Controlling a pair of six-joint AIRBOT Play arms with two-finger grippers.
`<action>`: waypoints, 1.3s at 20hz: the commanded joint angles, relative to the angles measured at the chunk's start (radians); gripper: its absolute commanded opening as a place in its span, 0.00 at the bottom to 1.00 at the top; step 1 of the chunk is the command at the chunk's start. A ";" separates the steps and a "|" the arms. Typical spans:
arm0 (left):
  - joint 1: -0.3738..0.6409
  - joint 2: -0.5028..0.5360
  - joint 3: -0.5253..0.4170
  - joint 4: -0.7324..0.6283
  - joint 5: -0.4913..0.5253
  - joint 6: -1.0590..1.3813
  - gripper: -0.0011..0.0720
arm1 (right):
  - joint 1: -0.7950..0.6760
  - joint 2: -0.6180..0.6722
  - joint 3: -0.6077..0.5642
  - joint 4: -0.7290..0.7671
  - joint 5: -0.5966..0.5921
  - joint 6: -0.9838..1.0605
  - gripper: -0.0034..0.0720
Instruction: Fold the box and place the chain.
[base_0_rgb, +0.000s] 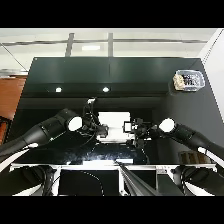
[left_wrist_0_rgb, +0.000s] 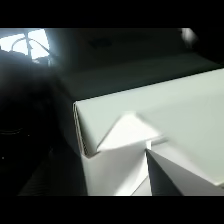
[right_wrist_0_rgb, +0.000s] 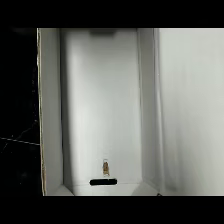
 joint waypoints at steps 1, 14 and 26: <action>-0.020 -0.024 0.028 0.044 -0.029 -0.101 0.96 | 0.001 0.000 0.000 0.000 0.000 0.000 0.36; -0.075 -0.127 0.148 0.124 -0.145 -0.235 0.95 | 0.001 0.000 0.000 0.000 0.000 0.000 0.36; -0.085 -0.160 0.170 0.118 -0.156 -0.236 0.39 | 0.001 0.000 0.000 0.000 0.000 0.000 0.36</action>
